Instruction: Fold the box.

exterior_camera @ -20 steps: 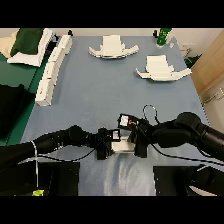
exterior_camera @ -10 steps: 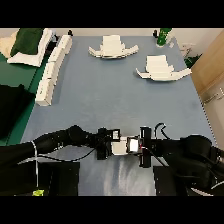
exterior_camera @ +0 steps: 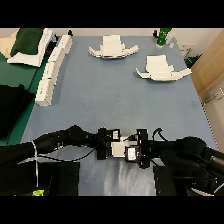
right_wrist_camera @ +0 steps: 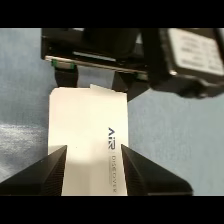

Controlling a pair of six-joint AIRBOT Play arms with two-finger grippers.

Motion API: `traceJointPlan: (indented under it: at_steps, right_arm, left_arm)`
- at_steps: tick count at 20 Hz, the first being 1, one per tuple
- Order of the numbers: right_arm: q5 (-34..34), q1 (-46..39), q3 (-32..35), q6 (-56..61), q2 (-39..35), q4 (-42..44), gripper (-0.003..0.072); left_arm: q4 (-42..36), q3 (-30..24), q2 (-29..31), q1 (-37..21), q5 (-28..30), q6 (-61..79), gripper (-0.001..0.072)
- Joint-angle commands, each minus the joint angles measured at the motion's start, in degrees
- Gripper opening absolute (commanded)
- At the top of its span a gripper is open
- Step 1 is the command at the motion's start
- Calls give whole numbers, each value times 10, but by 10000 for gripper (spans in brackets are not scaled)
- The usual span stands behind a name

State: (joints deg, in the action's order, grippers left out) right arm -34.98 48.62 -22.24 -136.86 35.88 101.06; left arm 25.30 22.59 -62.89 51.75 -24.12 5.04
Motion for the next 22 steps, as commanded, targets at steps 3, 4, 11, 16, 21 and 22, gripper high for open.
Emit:
traceJointPlan:
  at_steps: [3, 4, 11, 16, 21, 22]
  right_arm:
    - [3, 1, 1, -49, 38, 21, 524]
    - [5, 1, 1, -49, 43, 18, 524]
    - [52, -1, -2, -46, 44, -50, 522]
    - [52, 0, -12, -46, 44, -50, 522]
    - [52, -1, -16, -46, 43, -57, 505]
    - [52, 0, -19, -46, 40, -57, 505]
  left_arm:
    - [0, 0, 0, 0, 0, 0, 540]
    - [0, 0, 0, 0, 0, 0, 540]
    - [0, 0, 0, 0, 0, 0, 540]
    - [0, 0, 0, 0, 0, 0, 540]
    - [0, 0, 0, 0, 0, 0, 540]
    - [0, 0, 0, 0, 0, 0, 540]
